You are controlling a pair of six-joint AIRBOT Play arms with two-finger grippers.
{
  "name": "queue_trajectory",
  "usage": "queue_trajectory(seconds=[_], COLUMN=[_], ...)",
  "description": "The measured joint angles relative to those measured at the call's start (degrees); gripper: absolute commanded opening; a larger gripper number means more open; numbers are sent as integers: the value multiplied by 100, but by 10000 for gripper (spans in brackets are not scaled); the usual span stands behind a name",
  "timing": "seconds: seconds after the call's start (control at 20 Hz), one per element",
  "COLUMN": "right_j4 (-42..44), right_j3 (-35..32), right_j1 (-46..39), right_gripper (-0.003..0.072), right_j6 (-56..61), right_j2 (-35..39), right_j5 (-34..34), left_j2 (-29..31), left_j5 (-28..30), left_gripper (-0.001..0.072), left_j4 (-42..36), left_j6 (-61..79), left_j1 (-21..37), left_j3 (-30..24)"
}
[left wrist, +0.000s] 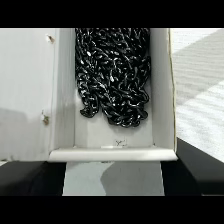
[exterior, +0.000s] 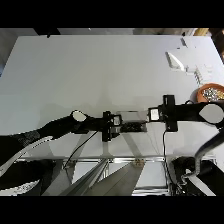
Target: Fold the box and place the chain.
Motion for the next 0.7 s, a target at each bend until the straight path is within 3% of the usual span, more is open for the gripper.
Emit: queue_trajectory(seconds=[0.25,0.7], right_j4=[-98,-306], right_j3=[0,2], right_j1=[-754,-973], right_gripper=[186,173], right_j6=[-356,-802], right_j2=[-457,-1773], right_j5=[-20,-378], left_j2=[0,0], left_j5=[0,0], left_gripper=[314,314], left_j4=[2,0], left_j6=[0,0], left_j1=[0,0], left_j3=[0,0])
